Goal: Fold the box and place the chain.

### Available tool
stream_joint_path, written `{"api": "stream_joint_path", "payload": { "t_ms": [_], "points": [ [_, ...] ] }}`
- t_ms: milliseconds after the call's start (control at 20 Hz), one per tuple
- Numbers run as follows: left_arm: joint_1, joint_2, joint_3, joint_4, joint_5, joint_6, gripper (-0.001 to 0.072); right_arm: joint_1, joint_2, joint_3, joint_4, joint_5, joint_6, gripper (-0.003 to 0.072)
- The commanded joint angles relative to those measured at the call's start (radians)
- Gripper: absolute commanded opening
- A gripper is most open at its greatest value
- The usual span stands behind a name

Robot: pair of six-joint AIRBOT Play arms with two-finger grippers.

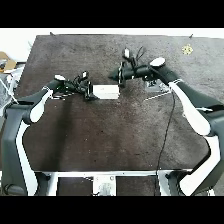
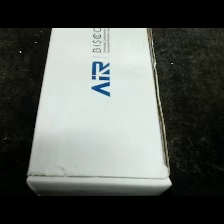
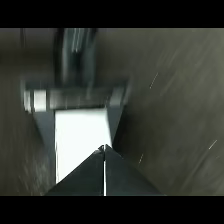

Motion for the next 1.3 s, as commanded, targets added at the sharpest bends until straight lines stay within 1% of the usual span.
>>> {"api": "stream_joint_path", "payload": {
  "t_ms": [0,50,150,200,350,500,600,750,800,850,900,1000,1100,1250],
  "points": [
    [0.000,0.000,0.000,-0.001,0.003,0.002,0.0343,-0.038,0.200,-0.064,0.055,-0.056,0.117,-0.0002],
    [0.000,0.000,0.000,0.000,0.003,0.002,0.0343,-0.053,0.267,-0.122,0.051,-0.108,0.145,-0.0002],
    [0.000,0.000,0.000,-0.001,0.003,0.002,0.0343,-0.093,0.423,-0.284,0.024,-0.257,0.225,-0.0002],
    [0.000,0.000,0.000,-0.001,0.003,0.002,0.0343,-0.119,0.513,-0.389,0.013,-0.343,0.271,-0.0002],
    [0.000,0.000,0.000,0.000,0.003,0.002,0.0343,-0.180,0.792,-0.722,0.015,-0.551,0.284,-0.0001],
    [0.000,0.000,0.000,-0.001,0.003,0.002,0.0343,-0.192,1.091,-1.067,0.019,-0.808,0.284,0.0000],
    [0.000,0.000,0.000,-0.001,0.001,0.002,0.0343,-0.192,1.292,-1.275,0.019,-0.929,0.284,0.0000],
    [0.000,0.000,0.000,0.000,-0.002,-0.005,0.0343,-0.192,1.558,-1.511,0.019,-1.009,0.284,0.0000],
    [0.000,0.000,0.000,0.000,-0.003,-0.005,0.0342,-0.192,1.632,-1.569,0.018,-1.037,0.284,0.0000],
    [0.000,0.000,0.000,-0.003,0.002,-0.006,0.0322,-0.192,1.690,-1.610,0.018,-1.060,0.284,0.0000],
    [0.000,0.001,0.000,-0.009,-0.007,-0.013,0.0020,-0.192,1.738,-1.640,0.018,-1.077,0.284,0.0001],
    [0.000,0.014,0.000,-0.054,0.004,-0.076,0.0007,-0.192,1.791,-1.660,0.018,-1.088,0.283,0.0000],
    [0.000,0.060,0.000,-0.070,0.024,-0.138,0.0002,-0.192,1.796,-1.659,0.018,-1.102,0.283,0.0001],
    [0.031,0.206,0.000,-0.060,0.147,-0.270,0.0002,-0.192,1.795,-1.659,0.018,-1.102,0.283,0.0001]
  ]
}}
